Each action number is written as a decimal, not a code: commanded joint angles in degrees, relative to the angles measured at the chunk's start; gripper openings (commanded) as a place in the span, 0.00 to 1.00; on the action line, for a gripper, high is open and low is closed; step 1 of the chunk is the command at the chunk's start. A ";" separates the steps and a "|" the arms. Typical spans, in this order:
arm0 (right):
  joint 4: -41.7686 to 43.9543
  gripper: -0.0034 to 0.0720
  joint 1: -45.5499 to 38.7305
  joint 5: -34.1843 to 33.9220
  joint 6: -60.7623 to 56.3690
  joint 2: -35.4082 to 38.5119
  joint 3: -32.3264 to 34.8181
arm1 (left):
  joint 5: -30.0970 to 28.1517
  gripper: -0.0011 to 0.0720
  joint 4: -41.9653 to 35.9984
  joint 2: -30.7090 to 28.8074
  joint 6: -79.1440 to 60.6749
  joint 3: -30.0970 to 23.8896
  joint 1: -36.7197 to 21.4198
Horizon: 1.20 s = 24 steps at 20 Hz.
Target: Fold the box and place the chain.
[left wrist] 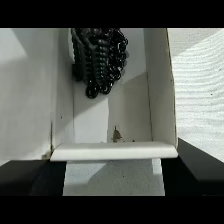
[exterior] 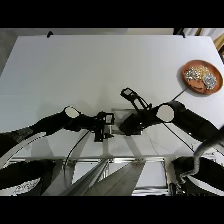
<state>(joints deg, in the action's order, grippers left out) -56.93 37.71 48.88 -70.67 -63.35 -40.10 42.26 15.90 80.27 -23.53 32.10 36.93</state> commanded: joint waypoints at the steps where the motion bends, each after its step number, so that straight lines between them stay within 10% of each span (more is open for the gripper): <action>1: 0.20 0.14 0.07 -0.11 -0.11 -1.05 0.07 | -0.02 0.06 0.00 -0.04 -0.02 -0.02 -0.04; 10: -1.29 0.29 0.00 10.16 -2.84 7.21 0.00 | 0.00 0.06 0.00 -0.04 -0.02 -0.02 -0.04; 17: -36.83 0.29 0.00 22.34 -27.36 25.79 0.07 | -0.02 0.06 0.00 -0.04 -0.02 -0.02 -0.04; 24: -46.97 0.44 -2.34 9.42 -31.08 18.36 5.60 | 0.00 0.06 0.00 -0.04 -0.02 -0.02 -0.04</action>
<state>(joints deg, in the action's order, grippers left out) -97.43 37.08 64.51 -98.80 -41.30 -36.49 42.26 15.90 80.27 -23.55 32.10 36.93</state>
